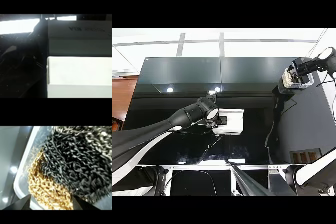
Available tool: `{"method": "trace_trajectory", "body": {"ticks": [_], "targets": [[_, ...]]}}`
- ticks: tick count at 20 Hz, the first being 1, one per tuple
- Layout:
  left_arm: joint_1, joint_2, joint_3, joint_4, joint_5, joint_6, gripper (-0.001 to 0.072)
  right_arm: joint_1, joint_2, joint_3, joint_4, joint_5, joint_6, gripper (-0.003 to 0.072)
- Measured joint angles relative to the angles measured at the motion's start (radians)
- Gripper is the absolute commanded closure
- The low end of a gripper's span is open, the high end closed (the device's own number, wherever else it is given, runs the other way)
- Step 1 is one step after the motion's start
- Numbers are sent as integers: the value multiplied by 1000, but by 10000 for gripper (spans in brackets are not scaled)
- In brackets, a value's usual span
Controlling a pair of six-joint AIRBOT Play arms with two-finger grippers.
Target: Fold the box and place the chain.
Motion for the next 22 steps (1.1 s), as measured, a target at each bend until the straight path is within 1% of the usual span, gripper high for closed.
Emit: {"method": "trace_trajectory", "body": {"ticks": [1,3,8,12,17,22], "targets": [[0,0,0,0,0,0,680,3,-7,1,0,1,-5,204],[1,0,0,0,0,0,680,5,-18,0,6,4,-14,665],[4,0,0,0,0,0,680,-6,-11,3,33,16,-141,672],[4,0,0,0,-1,0,680,-26,49,5,43,37,-249,672],[4,0,0,0,0,0,680,-39,199,6,53,40,-396,673],[4,0,0,0,0,0,680,-40,412,6,92,-25,-525,674]]}}
